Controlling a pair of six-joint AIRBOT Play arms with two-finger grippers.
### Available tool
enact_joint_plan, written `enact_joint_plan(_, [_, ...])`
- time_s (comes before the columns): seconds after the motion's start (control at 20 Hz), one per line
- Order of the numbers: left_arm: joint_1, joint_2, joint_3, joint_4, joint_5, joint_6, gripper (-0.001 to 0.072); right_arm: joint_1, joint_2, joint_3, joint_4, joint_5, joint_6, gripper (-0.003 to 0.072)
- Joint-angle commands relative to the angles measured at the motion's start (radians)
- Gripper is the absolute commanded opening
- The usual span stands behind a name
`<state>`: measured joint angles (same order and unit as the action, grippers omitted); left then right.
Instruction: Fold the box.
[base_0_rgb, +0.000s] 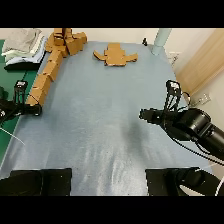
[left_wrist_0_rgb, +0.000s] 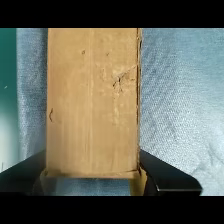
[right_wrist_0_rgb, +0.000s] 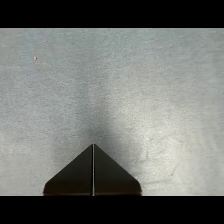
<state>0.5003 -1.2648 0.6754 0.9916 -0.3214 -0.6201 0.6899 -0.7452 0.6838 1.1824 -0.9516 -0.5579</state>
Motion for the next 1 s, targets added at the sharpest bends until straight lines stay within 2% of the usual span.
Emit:
enact_joint_plan(0.0, [0.0, -0.001, 0.0, 0.0, 0.0, -0.004, 0.0695, 0.0, 0.0, 0.001, 0.0, 0.0, 0.0, 0.0005])
enact_joint_plan(0.15, [0.001, 0.002, 0.001, 0.002, -0.012, -0.005, 0.0695, 0.0, 0.0, 0.001, 0.0, 0.0, 0.0, 0.0005])
enact_joint_plan(0.25, [0.017, 0.024, 0.002, 0.009, -0.084, -0.005, 0.0696, 0.0, 0.0, 0.001, 0.0, 0.0, 0.0, 0.0004])
enact_joint_plan(0.45, [0.093, 0.134, 0.037, 0.095, -0.355, -0.086, 0.0696, 0.0, 0.0, 0.001, 0.0, 0.0, 0.0, 0.0004])
enact_joint_plan(0.7, [0.13, 0.27, 0.155, 0.383, -0.702, -0.329, 0.0695, 0.0, 0.0, 0.001, 0.0, 0.0, 0.0, 0.0005])
enact_joint_plan(0.8, [0.114, 0.336, 0.205, 0.317, -0.772, -0.344, 0.0695, 0.0, 0.0, 0.001, 0.0, 0.0, 0.0, 0.0004])
enact_joint_plan(0.85, [0.084, 0.366, 0.224, 0.246, -0.769, -0.34, 0.0695, 0.0, 0.0, 0.001, 0.0, 0.0, 0.0, 0.0004])
enact_joint_plan(0.95, [-0.046, 0.399, 0.276, 0.16, -0.752, -0.331, 0.0694, 0.0, 0.0, 0.001, 0.0, 0.0, 0.0, 0.0005])
